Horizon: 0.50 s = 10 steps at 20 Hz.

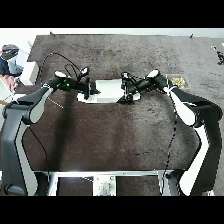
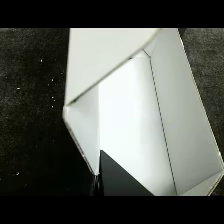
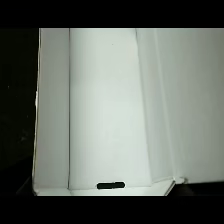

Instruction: Fold the box and place the chain.

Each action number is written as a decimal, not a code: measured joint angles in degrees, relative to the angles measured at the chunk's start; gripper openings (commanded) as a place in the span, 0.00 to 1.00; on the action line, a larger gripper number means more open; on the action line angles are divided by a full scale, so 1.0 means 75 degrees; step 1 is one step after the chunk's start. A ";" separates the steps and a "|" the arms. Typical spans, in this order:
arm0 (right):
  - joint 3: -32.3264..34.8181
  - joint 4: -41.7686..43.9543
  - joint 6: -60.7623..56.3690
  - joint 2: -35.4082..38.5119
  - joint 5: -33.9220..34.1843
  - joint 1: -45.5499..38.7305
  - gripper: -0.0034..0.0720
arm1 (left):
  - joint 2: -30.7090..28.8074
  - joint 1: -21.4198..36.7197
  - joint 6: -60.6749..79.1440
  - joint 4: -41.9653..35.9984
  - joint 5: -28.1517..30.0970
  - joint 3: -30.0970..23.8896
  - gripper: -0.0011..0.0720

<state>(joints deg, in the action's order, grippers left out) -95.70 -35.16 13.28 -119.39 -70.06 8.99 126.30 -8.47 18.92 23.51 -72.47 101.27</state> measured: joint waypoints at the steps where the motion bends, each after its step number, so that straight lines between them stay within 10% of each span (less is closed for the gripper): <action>1: 0.0000 0.0023 0.0000 -0.0003 0.0000 0.0000 0.91 | 0.0000 0.0000 0.0000 0.0000 0.0000 0.0000 0.03; 10: 0.0000 0.0085 0.0064 -0.0023 0.0122 0.0006 0.81 | 0.0000 0.0000 -0.0003 -0.0003 0.0003 0.0000 0.03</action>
<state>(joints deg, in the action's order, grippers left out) -95.70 -34.52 13.76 -119.57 -69.14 9.04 126.30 -8.47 18.90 23.49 -72.44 101.27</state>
